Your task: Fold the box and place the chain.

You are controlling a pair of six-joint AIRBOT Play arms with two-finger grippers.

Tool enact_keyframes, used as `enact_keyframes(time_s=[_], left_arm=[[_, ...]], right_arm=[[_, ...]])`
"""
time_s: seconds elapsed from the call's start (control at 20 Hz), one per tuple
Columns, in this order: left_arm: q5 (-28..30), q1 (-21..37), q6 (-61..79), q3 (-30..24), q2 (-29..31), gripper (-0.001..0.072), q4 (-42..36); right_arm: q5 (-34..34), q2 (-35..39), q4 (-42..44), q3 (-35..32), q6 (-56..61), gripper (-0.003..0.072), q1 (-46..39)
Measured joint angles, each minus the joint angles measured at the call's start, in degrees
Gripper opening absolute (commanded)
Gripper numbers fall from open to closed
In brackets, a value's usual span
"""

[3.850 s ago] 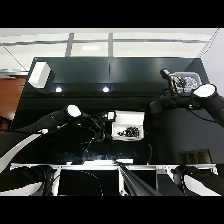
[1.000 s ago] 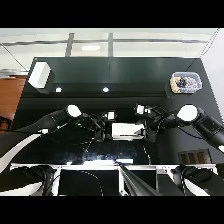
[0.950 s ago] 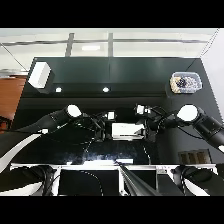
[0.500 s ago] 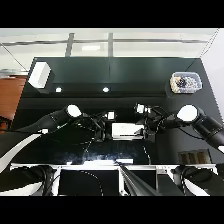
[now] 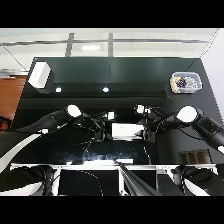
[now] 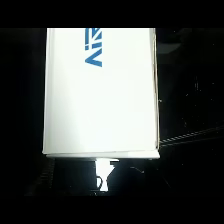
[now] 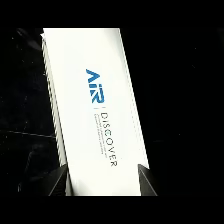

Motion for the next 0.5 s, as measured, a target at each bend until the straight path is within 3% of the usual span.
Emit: enact_keyframes(time_s=[0.5], left_arm=[[0.00,0.00,0.00,0.00,0.00,0.0365,0.02]], right_arm=[[0.04,0.00,0.20,-0.81,-0.04,0.0530,0.02]])
